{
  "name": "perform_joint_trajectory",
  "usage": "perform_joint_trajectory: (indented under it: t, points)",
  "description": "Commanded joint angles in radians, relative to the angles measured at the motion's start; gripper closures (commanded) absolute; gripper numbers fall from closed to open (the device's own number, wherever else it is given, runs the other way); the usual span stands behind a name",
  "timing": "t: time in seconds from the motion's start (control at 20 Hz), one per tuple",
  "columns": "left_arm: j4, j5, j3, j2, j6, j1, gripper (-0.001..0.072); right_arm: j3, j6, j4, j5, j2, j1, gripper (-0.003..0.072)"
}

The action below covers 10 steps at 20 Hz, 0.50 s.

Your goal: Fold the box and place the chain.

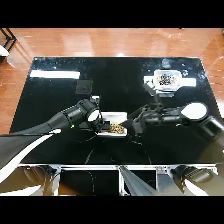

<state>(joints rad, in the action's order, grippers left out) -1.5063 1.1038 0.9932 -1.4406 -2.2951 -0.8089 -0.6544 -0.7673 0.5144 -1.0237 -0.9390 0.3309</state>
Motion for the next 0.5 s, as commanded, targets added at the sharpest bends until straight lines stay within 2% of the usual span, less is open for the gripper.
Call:
perform_joint_trajectory:
  t: [0.0, 0.1, 0.15, 0.2, 0.25, 0.3, 0.45]
  points:
    - [0.0, 0.001, 0.002, 0.001, 0.0, 0.001, 0.0686, -0.031, -0.08, 0.045, -0.262, 0.056, -0.225, -0.0006]
    - [0.0, 0.006, 0.013, 0.001, 0.0, 0.001, 0.0681, -0.032, -0.098, 0.045, -0.367, 0.083, -0.363, -0.0006]
    - [0.0, 0.014, 0.026, 0.001, 0.001, 0.001, 0.054, -0.032, -0.106, 0.045, -0.406, 0.085, -0.414, -0.0006]
    - [0.0, 0.027, 0.043, 0.002, 0.01, 0.001, 0.0298, -0.032, -0.118, 0.045, -0.414, 0.085, -0.446, -0.0006]
    - [0.0, 0.039, 0.063, 0.007, 0.023, 0.001, 0.0124, -0.032, -0.124, 0.042, -0.404, 0.085, -0.459, -0.0006]
    - [0.0, 0.057, 0.084, 0.021, 0.039, 0.001, 0.0102, -0.032, -0.125, 0.042, -0.402, 0.085, -0.46, -0.0006]
    - [0.0, 0.111, 0.122, 0.117, 0.144, 0.0, 0.0101, -0.032, -0.167, 0.043, -0.408, 0.085, -0.46, -0.0006]
